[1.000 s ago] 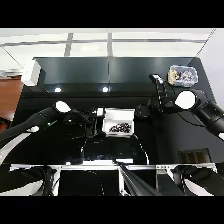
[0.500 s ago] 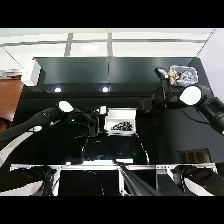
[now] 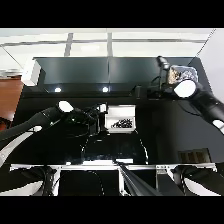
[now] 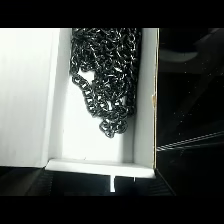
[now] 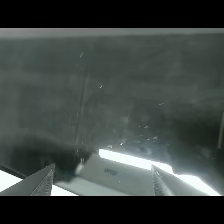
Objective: Fold the box and place the chain.
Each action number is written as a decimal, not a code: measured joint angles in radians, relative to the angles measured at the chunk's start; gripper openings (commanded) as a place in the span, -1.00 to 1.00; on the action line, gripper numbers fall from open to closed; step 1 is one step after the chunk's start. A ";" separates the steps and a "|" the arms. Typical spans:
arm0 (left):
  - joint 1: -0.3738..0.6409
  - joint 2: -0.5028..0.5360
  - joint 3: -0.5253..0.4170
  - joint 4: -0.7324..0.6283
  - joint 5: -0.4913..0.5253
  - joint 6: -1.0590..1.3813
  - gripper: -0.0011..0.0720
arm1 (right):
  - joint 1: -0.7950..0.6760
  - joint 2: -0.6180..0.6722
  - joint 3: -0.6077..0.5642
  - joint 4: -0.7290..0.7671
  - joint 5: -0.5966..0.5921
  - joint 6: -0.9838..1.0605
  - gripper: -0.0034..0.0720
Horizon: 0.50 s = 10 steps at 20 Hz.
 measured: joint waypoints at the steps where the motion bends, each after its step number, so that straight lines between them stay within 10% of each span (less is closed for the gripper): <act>1: 0.000 0.000 0.000 0.000 0.000 -0.001 0.12 | 0.017 -0.020 0.000 0.001 0.000 -0.057 0.94; 10: 0.000 0.000 0.000 0.000 0.007 -0.002 0.12 | 0.079 -0.052 0.021 -0.007 0.305 -0.789 0.94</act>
